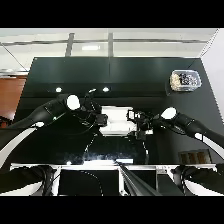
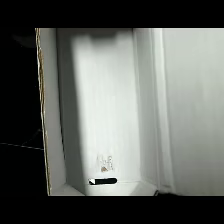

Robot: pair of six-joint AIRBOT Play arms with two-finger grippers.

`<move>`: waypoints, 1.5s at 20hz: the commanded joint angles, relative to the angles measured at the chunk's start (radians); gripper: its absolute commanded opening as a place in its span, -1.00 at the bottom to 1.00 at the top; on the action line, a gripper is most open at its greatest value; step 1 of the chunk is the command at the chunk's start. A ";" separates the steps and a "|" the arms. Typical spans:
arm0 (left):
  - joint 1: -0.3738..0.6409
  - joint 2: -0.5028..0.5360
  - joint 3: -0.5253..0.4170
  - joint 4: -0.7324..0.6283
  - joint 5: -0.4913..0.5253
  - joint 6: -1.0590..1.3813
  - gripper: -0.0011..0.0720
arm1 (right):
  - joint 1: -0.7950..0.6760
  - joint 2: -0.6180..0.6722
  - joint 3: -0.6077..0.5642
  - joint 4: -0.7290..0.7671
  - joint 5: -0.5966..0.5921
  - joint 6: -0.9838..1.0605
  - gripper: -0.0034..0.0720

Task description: Fold the box and place the chain.

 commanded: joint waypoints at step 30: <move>-0.251 -0.167 0.230 0.451 -0.164 -0.623 -0.22 | 0.000 0.000 0.000 0.000 0.000 0.000 -0.43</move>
